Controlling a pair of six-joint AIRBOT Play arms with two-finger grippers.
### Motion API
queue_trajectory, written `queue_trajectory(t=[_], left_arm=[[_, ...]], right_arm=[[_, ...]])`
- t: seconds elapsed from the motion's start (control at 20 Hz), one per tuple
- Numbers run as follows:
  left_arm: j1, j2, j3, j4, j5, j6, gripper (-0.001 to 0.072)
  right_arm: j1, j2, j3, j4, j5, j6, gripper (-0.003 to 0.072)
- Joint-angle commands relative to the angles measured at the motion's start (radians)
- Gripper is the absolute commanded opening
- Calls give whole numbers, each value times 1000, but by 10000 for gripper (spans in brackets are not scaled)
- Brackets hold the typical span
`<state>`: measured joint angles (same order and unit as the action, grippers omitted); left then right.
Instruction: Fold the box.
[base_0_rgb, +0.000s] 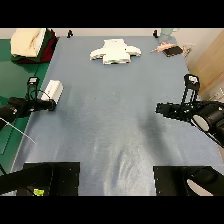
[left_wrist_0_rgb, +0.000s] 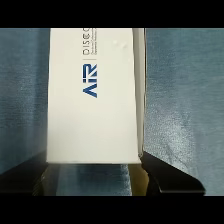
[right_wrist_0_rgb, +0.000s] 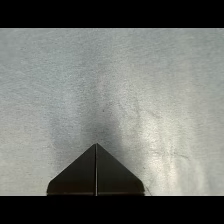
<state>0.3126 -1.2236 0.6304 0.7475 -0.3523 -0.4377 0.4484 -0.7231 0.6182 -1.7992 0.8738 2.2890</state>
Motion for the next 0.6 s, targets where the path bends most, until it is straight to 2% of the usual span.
queue_trajectory(t=[0.0, 0.5, 0.55], left_arm=[[5, -3, -4, -2, 2, 0, 535], [5, -3, -4, -11, 5, 0, 538], [5, -3, -4, -11, 5, 0, 564]], right_arm=[[0, -1, 1, 2, 0, 0, 5], [0, -1, 1, 8, 0, 0, 5], [0, -1, 1, 8, 0, 0, 5]])
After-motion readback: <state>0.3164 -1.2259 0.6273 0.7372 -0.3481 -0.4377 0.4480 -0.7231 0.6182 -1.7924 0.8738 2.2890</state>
